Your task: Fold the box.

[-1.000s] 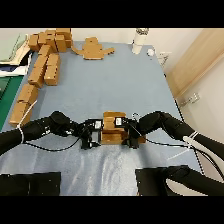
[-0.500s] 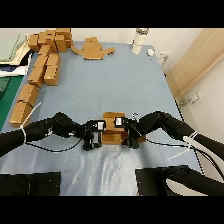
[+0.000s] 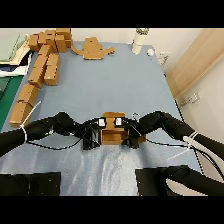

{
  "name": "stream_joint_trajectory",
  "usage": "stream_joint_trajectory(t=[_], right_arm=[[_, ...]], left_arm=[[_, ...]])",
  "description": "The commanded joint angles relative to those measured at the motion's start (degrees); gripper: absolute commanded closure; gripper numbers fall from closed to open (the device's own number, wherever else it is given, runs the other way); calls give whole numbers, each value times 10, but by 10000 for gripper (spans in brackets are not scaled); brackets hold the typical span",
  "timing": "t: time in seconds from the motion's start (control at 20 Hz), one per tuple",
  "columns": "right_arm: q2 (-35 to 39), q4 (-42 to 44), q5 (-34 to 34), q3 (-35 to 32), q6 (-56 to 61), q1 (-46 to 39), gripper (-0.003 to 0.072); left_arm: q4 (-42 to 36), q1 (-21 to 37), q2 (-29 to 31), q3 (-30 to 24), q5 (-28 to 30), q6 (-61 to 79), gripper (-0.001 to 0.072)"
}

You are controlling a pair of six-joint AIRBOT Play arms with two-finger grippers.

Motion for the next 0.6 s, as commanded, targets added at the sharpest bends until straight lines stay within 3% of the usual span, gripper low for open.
stream_joint_trajectory(t=[0.0, 0.55], right_arm=[[0, 0, 0, 0, 0, 0, 179], [0, 0, 0, 0, 0, 0, 179]], left_arm=[[27, -7, -1, 19, -3, -45, 16], [8, -8, -12, 31, -27, -14, 16]])
